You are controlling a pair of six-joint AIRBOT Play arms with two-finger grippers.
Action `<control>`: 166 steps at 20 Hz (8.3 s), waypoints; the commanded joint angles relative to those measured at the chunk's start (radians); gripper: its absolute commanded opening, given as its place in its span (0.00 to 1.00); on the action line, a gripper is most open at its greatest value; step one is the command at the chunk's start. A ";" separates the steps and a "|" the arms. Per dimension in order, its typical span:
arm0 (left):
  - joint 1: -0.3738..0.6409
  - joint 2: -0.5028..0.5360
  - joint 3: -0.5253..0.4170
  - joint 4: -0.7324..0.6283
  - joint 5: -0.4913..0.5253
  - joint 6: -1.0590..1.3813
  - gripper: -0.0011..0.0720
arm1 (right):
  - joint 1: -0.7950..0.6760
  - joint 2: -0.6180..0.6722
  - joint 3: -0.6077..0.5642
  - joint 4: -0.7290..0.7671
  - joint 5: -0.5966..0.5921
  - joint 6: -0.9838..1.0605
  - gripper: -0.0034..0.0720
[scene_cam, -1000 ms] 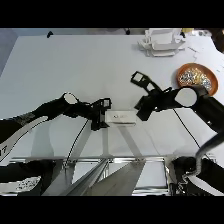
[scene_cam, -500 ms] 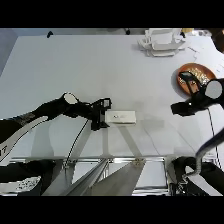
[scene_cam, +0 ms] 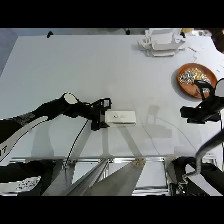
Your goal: Fold the box and place the chain.
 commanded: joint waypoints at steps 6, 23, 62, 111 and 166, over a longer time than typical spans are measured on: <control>0.000 0.001 0.000 -0.007 -0.074 -0.002 0.26 | -0.004 0.001 0.000 -0.002 0.013 0.010 0.06; 0.328 0.375 0.000 0.188 0.012 -0.391 0.02 | -0.004 0.001 0.000 -0.001 0.013 0.010 0.06; 0.364 0.364 0.000 0.188 0.008 -0.391 0.03 | -0.004 0.001 0.000 -0.002 0.013 0.010 0.06; 0.364 0.364 0.000 0.188 0.008 -0.391 0.03 | -0.004 0.001 0.000 -0.002 0.013 0.010 0.06; 0.363 0.364 0.000 0.188 0.008 -0.391 0.03 | -0.004 0.001 0.000 -0.002 0.013 0.010 0.06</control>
